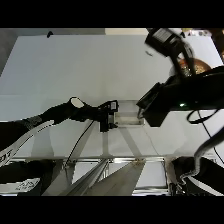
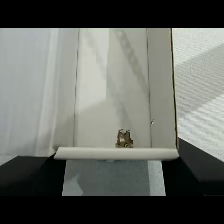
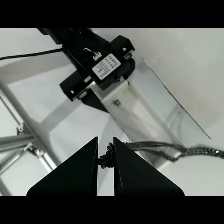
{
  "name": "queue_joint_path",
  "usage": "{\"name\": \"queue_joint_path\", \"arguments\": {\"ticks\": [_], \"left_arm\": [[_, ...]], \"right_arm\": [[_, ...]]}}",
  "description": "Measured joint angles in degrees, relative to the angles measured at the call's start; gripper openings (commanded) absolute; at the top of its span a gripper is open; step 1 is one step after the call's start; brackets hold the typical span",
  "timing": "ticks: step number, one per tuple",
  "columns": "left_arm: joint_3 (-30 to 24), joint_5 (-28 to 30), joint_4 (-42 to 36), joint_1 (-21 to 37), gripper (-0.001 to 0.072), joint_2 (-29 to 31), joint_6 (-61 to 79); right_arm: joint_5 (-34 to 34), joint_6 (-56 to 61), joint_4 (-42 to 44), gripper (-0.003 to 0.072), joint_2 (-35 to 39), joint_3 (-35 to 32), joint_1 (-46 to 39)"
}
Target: Fold the box and place the chain.
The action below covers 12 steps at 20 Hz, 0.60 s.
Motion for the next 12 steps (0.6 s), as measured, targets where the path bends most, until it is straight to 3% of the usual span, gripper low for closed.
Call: {"name": "queue_joint_path", "arguments": {"ticks": [7,12], "left_arm": [[0.0,0.0,0.0,0.0,0.0229,0.0,0.0],[0.0,0.0,0.0,0.0,0.0229,0.0,0.0]], "right_arm": [[-15.2,-1.0,0.7,0.0012,-2.7,-14.2,0.9],[-21.9,-1.4,0.7,0.0012,-8.9,-19.0,1.0]]}}
